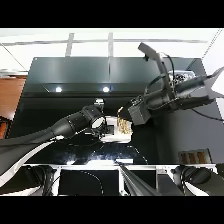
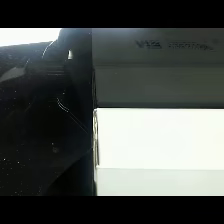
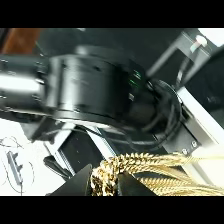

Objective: Fold the box and place the chain.

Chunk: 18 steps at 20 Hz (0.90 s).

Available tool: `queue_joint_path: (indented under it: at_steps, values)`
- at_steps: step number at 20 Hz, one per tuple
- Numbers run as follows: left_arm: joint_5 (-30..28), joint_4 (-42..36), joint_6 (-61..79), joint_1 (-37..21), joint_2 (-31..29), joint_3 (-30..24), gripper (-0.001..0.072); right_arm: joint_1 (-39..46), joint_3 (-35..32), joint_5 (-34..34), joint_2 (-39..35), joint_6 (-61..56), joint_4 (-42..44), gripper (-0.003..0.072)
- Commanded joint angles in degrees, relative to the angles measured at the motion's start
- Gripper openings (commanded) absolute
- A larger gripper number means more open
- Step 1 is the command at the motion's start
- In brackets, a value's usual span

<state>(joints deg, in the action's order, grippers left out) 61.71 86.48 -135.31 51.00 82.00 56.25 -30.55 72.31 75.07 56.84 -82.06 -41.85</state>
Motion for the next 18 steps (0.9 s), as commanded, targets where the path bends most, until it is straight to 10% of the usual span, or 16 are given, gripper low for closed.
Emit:
queue_joint_path:
  at_steps: [1, 8, 18]
  values:
    - [0.07, 0.00, 0.02, -0.02, 0.00, -0.02, 0.0027, 0.17, 5.90, 1.62, -0.07, 0.00, 0.50, 0.0038]
    - [0.04, 0.02, 0.02, -0.02, 0.00, -0.02, 0.0027, -2.10, -1.55, 3.10, -0.02, -5.31, -13.55, 0.0038]
    - [-0.26, 0.02, 0.02, -0.02, 0.07, -0.09, 0.0027, -4.57, -18.56, -16.65, 3.48, -5.05, -11.80, 0.0038]
